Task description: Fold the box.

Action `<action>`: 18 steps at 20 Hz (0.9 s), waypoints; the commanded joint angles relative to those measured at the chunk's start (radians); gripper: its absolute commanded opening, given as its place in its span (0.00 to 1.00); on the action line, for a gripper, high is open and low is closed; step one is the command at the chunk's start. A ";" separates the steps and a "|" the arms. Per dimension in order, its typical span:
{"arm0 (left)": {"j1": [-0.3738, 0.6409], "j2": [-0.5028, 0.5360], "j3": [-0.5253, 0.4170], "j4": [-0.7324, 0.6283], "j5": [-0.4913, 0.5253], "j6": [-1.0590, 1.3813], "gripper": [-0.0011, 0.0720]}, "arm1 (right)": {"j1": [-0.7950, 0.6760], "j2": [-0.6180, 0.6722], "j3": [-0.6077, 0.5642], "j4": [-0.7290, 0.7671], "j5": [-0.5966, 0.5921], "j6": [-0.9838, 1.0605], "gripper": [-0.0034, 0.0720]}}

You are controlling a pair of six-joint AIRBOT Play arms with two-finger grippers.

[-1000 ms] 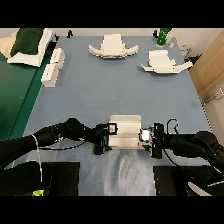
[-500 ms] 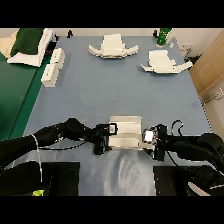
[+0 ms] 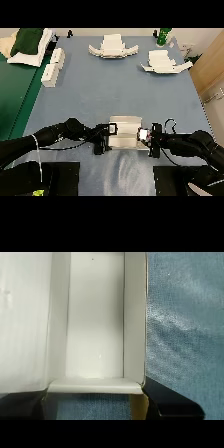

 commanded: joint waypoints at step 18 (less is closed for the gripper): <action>0.000 0.000 0.001 0.000 0.001 0.001 0.54 | 0.033 -0.067 0.000 0.113 0.071 -0.027 0.75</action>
